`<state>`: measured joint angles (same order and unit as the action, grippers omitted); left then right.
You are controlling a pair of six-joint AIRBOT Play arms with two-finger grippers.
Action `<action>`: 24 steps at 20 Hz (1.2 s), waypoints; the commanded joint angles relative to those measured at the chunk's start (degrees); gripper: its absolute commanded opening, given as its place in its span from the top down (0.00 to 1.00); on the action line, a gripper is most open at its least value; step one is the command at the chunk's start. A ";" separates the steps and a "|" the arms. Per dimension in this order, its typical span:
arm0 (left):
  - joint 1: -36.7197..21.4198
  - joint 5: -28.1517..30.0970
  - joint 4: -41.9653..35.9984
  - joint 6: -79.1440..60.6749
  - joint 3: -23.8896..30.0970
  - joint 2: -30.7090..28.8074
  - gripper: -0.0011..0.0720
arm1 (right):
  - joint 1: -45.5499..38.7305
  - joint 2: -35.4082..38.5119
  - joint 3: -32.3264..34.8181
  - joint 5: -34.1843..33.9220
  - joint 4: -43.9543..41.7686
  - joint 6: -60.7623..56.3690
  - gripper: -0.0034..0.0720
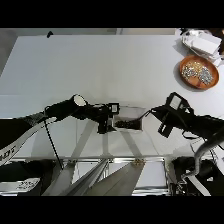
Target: Fold the box and place the chain.
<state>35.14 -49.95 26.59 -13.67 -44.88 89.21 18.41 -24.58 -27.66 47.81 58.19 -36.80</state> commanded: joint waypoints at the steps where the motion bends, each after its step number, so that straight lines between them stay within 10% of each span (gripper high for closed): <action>1: -0.02 0.00 0.02 -0.02 -0.07 0.00 0.80 | 0.04 4.20 -0.07 -0.37 -10.36 -0.92 0.95; 15: -0.02 0.00 0.02 -0.02 -0.07 -0.02 0.80 | 5.75 -23.02 -0.04 -6.64 -21.38 0.24 0.94; 24: -0.02 0.00 0.00 -0.02 -0.07 -0.02 0.80 | 11.54 -27.87 -0.04 -12.57 -21.38 0.57 0.88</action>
